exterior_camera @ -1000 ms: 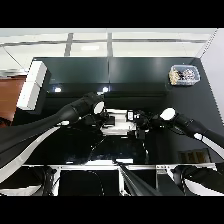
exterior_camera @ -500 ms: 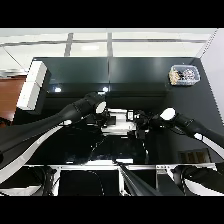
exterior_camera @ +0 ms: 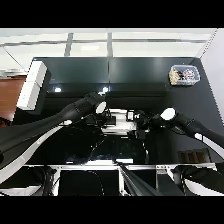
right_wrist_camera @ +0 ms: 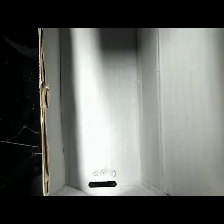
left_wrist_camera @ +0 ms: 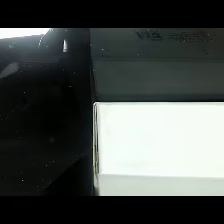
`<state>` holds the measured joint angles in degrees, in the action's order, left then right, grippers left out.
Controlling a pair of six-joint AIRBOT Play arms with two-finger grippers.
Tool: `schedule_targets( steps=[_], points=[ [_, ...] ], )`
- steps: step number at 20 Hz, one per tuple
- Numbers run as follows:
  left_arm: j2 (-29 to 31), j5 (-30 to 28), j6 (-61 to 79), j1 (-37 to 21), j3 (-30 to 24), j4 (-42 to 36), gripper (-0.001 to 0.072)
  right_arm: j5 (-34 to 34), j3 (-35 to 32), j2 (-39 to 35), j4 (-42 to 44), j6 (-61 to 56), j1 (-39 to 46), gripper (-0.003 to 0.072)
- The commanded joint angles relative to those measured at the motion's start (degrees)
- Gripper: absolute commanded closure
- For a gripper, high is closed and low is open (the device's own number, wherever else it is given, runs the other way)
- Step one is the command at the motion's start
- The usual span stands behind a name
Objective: Fold the box and place the chain.
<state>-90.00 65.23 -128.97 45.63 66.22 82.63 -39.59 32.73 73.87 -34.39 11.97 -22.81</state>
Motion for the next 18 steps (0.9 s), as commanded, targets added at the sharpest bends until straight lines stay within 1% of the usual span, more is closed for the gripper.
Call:
schedule_targets(
  steps=[1,10,11,12,13,14,18],
  points=[
    [0.0,-0.22,-0.02,0.02,0.07,-0.5,0.0685,-0.02,-0.02,0.02,0.07,0.02,-0.07,0.0553],
    [0.0,-0.11,-0.02,0.02,0.02,-0.44,0.0684,-1.01,0.04,0.02,0.9,-0.02,-0.09,0.0551],
    [0.0,-0.04,-0.02,0.02,0.02,-0.46,0.0685,-0.92,0.07,0.0,1.18,-0.22,-0.09,0.0447],
    [0.0,0.24,-0.04,0.02,0.02,-0.63,0.0685,-0.81,0.11,-0.26,1.92,-2.23,-0.07,-0.0025],
    [0.0,0.39,-0.07,0.0,0.02,-0.61,0.0685,-0.96,0.15,-0.96,1.03,-4.39,-0.04,-0.0011],
    [0.0,0.42,-0.07,-0.02,0.02,-0.59,0.0685,-1.38,0.31,-2.43,-1.92,-6.14,-0.04,-0.001],
    [0.0,1.33,0.7,-0.09,0.02,-0.52,0.0685,-5.09,0.5,-10.29,-11.3,-8.87,-0.04,-0.0007]
  ],
)
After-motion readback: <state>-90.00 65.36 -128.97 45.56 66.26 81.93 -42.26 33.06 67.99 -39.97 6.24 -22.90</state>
